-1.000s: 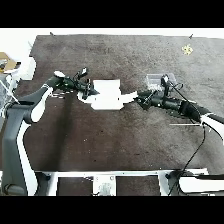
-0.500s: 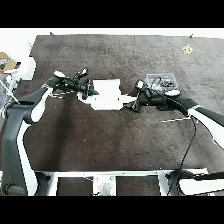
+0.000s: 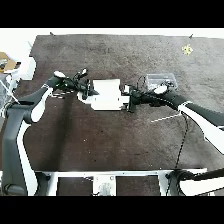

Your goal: Fold the box and place the chain.

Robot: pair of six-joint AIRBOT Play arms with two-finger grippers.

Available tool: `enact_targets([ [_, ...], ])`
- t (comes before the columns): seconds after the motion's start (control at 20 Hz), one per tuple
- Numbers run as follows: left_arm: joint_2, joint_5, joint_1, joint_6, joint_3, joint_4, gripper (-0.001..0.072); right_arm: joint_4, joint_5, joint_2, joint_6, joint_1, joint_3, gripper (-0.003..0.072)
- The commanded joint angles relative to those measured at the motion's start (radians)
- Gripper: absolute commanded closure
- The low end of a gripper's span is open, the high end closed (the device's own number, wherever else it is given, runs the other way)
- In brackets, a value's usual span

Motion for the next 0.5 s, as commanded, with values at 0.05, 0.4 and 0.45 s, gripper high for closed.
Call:
enact_targets([
  [0.05,0.000,0.000,0.000,0.000,0.000,-0.001,0.0697,-0.059,0.083,0.080,0.082,0.008,0.007,0.0007],
  [0.4,0.000,0.002,0.000,0.000,0.000,-0.001,0.0697,-0.091,0.121,-0.005,0.080,0.031,-0.010,0.0007],
  [0.45,0.000,0.002,0.000,0.000,0.000,-0.001,0.0697,-0.101,0.084,-0.021,0.049,0.047,-0.011,0.0007],
])
